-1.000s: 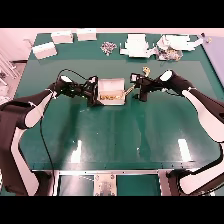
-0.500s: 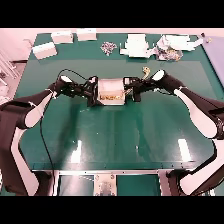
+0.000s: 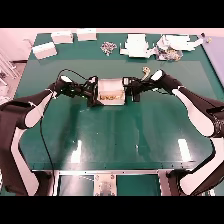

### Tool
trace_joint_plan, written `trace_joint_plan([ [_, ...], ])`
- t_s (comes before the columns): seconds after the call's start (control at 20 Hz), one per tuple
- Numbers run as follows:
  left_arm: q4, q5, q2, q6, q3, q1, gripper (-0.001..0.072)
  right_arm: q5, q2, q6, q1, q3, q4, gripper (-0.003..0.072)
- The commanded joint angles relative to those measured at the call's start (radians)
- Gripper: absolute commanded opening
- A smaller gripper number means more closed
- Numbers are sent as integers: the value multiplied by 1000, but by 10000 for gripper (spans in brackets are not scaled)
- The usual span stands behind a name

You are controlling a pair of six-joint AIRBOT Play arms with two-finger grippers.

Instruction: Fold the box and place the chain.

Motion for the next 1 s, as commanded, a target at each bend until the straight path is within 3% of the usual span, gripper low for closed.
trace_joint_plan([
  [0.0,0,0,0,0,0,1,630,11,29,83,1,16,27,8],
  [0.6,0,0,0,0,0,1,630,223,212,263,3,15,34,7],
  [0.95,0,0,0,0,0,1,630,244,315,317,74,11,45,7],
])
